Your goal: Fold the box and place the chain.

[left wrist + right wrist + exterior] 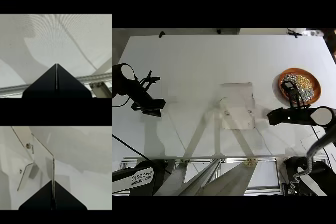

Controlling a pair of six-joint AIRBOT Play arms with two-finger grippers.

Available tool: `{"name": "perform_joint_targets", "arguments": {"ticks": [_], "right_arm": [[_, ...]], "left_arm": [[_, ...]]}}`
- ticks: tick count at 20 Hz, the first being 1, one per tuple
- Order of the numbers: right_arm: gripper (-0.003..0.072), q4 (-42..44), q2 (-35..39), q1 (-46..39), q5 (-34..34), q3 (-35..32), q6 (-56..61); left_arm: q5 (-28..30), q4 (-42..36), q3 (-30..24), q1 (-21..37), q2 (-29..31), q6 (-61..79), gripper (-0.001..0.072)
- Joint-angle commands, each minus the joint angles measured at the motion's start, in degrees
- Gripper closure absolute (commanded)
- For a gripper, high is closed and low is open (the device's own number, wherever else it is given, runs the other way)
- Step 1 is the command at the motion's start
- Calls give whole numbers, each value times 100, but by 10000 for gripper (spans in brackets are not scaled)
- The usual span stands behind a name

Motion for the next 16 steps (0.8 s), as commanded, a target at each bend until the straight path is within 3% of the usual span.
{"name": "perform_joint_targets", "arguments": {"ticks": [1,5,8,11,12,13,14,15,16], "right_arm": [[678,109,13,608,-264,-98,-46],[679,256,13,999,-378,-98,-313],[678,254,13,1021,-573,-103,-269],[677,256,13,1021,-544,-103,-269],[677,258,13,1021,-542,-103,-269],[677,258,13,1021,-544,-103,-269],[677,267,13,1021,-542,-103,-267],[677,278,13,1021,-542,-103,-267],[677,302,13,1021,-540,-103,-267]], "left_arm": [[332,-98,-2,2,2,286,700],[748,-1491,-4,0,0,1473,700],[577,-3051,-7,-2,-2,2938,702],[463,-4009,-9,-33,-4,3971,693],[468,-4199,-9,-111,-4,4341,589],[472,-4286,-9,-240,-11,4712,383],[529,-4282,-9,-407,-26,5005,249],[557,-4284,-9,-605,-79,5316,197],[560,-4282,-9,-802,-153,5587,198]]}}
